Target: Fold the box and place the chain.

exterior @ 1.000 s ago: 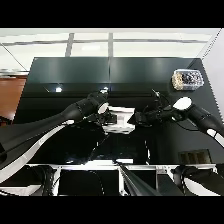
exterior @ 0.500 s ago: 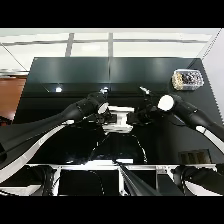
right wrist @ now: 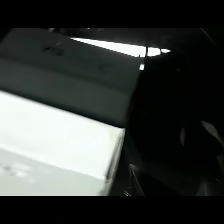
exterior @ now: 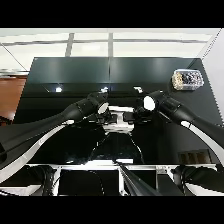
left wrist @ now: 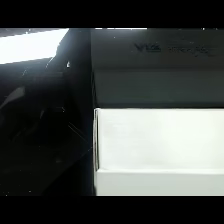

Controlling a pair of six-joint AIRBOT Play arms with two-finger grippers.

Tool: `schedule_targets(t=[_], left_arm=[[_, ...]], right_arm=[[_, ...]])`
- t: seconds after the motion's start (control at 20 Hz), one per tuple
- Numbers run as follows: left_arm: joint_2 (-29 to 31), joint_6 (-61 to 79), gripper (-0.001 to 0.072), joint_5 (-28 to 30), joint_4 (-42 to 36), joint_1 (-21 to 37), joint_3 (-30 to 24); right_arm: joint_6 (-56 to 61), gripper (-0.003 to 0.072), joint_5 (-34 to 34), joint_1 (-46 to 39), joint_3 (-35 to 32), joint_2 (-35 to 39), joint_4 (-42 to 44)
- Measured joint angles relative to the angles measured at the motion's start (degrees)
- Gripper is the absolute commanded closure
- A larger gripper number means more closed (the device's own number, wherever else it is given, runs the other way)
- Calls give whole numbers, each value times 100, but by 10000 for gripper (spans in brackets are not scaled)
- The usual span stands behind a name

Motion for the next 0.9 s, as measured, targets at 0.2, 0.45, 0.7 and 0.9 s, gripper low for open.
schedule_targets(t=[0.2, 0.45, 0.7, 0.9], left_arm=[[0, 0, 683, 39, 0, 0, 0], [-2, -2, 683, 66, 2, 0, 0], [-2, -37, 682, 61, -17, 0, 0], [-2, 11, 683, 63, 9, 0, 0]], right_arm=[[442, 336, 339, 195, 354, -267, -466], [868, 473, 621, 404, 564, -564, -761], [1204, 671, 691, 446, 608, -680, -743], [1217, 470, 754, 448, 612, -704, -702]])
